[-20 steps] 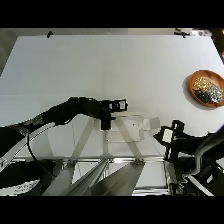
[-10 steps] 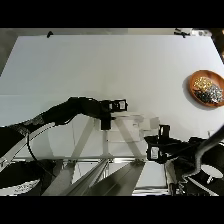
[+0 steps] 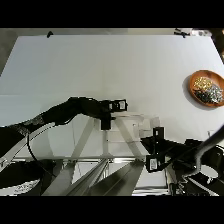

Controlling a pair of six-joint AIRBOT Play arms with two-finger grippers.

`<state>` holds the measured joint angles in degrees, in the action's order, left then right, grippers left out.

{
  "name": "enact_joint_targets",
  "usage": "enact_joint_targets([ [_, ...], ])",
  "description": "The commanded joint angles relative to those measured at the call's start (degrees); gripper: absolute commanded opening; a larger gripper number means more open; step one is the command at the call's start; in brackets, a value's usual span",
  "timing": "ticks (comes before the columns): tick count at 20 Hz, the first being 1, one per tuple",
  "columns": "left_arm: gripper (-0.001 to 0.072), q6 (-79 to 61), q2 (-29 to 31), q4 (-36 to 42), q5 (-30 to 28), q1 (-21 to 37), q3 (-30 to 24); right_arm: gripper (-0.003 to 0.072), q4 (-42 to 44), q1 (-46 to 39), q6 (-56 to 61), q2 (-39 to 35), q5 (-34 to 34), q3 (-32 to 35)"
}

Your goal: Fold the box and place the chain.

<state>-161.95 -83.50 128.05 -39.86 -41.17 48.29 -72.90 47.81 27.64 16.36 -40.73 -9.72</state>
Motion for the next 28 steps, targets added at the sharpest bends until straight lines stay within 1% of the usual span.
enact_joint_targets([
  [1, 0.0014, 0.00, 0.02, 0.00, 0.00, 0.00, 0.04, 0.0176, 7.58, -0.57, -8.55, -0.04, 2.80, 0.83],
  [2, 0.0014, -0.02, 0.02, 0.00, 0.00, 0.00, 0.04, 0.0253, 10.49, -1.57, -10.58, -0.04, 2.97, 0.83],
  [3, 0.0014, 0.00, 0.02, 0.00, -0.02, 0.00, 0.04, 0.0279, 12.74, -2.75, -12.33, -0.04, 2.67, 0.83],
  [4, 0.0014, 0.00, 0.02, 0.00, 0.00, 0.00, 0.04, 0.0329, 13.73, -3.98, -13.42, -0.04, 2.58, 0.83],
  [6, 0.0014, 0.00, 0.02, 0.00, -0.02, 0.00, 0.04, 0.0525, 14.58, -7.10, -14.82, -0.02, 2.62, 0.83],
  [7, 0.0014, 0.00, 0.02, 0.00, -0.02, 0.00, 0.04, 0.0564, 15.67, -8.72, -15.61, -0.02, 2.60, 0.83],
  [8, 0.0014, 0.00, 0.02, 0.00, 0.00, 0.00, 0.04, 0.0569, 17.07, -9.73, -17.62, 0.02, 2.40, 0.87],
  [9, 0.0014, 0.00, 0.02, 0.00, 0.00, 0.00, 0.04, 0.0606, 18.97, -10.08, -19.71, 0.35, 2.47, 1.09],
  [11, 0.0014, 0.00, 0.02, 0.02, -0.04, 0.00, 0.04, 0.0607, 20.81, -10.03, -22.69, 1.66, 2.56, 2.58],
  [14, 0.0014, 0.00, 0.02, 0.00, -0.02, 0.00, 0.04, 0.0630, 20.39, -10.05, -25.16, 4.44, 3.04, 5.03],
  [17, 0.0014, 0.00, 0.02, 0.00, 0.00, 0.00, 0.04, 0.0630, 20.28, -10.10, -25.77, 6.14, 6.23, 5.09],
  [19, 0.0014, 0.00, 0.02, 0.00, 0.00, 0.00, 0.04, 0.0630, 20.17, -10.10, -25.79, 8.79, 7.19, 5.09],
  [20, 0.0014, 0.00, 0.02, 0.00, -0.02, 0.00, 0.04, 0.0651, 19.80, -10.10, -25.79, 10.82, 8.17, 5.09],
  [21, 0.0014, 0.00, 0.02, 0.00, 0.00, 0.00, 0.04, 0.0700, 19.12, -10.10, -25.77, 12.94, 9.75, 5.09],
  [24, 0.0014, 0.00, 0.02, 0.00, -0.02, 0.00, 0.04, 0.0704, 18.67, -10.10, -24.57, 18.64, 16.76, 5.07],
  [28, 0.0014, 0.00, 0.02, 0.00, -0.02, 0.00, 0.04, 0.0703, 18.67, -10.08, -22.71, 20.50, 19.47, 5.07],
])
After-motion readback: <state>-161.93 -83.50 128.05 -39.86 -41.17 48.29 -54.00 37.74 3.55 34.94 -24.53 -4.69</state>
